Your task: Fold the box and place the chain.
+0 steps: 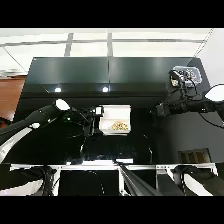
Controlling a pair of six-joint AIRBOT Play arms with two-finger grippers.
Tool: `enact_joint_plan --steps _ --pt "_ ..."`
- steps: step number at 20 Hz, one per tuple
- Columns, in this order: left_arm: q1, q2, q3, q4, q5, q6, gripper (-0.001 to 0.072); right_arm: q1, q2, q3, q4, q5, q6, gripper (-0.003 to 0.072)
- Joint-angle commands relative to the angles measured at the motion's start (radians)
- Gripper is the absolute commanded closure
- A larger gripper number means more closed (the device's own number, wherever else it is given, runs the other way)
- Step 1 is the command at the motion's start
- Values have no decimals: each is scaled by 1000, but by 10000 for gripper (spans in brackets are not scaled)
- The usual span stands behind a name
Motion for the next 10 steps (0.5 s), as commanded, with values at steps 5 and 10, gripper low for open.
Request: enact_joint_plan --steps 5,10 --pt "0 -1 0 0 0 0 314 223 -125 13 97 -428 212 31" --pt "0 -1 0 0 1 0 314 308 -214 55 97 -422 48 32"
